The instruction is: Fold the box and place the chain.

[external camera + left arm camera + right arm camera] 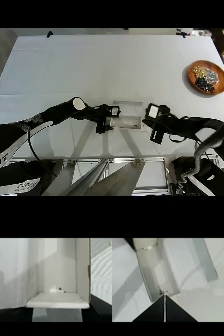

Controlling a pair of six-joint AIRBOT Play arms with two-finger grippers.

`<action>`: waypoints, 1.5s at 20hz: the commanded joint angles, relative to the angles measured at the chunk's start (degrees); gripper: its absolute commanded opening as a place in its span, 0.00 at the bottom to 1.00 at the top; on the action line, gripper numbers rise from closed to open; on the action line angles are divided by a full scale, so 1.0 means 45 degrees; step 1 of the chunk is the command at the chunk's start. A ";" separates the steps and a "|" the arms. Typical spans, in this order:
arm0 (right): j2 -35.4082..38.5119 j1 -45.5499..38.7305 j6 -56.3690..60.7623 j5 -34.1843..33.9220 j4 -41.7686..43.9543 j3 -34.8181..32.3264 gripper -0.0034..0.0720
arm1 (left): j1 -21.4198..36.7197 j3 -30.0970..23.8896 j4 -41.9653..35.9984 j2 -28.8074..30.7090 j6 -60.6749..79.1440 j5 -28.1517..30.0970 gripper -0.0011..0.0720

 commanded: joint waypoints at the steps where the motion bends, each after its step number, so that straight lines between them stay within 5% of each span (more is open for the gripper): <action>1: 0.1389 -0.0583 0.7329 0.1773 -0.1035 0.0418 0.07 | 0.0000 0.0005 0.0000 0.0005 0.0000 -0.0010 0.49; 5: 0.1297 -0.2293 0.8733 0.5119 -0.1302 0.1695 0.07 | 0.0000 0.0005 0.0005 0.0005 0.0000 -0.0005 0.49; 11: -0.0413 -0.5780 0.5931 0.8218 -0.1297 0.2822 0.06 | 0.0000 0.0005 0.0005 0.0005 0.0000 -0.0005 0.49; 17: -0.4260 -0.7854 0.4284 0.7893 0.0704 0.2880 0.06 | 0.0000 0.0005 0.0000 0.0005 0.0000 -0.0010 0.49; 22: -0.6761 -0.8510 0.4265 0.6528 0.0500 0.2837 0.06 | 0.0000 0.0005 0.0000 0.0005 0.0000 -0.0005 0.49; 30: -0.7145 -0.8616 0.4279 0.4197 0.0155 0.1651 0.06 | 0.0000 0.0005 0.0005 0.0005 0.0000 -0.0005 0.49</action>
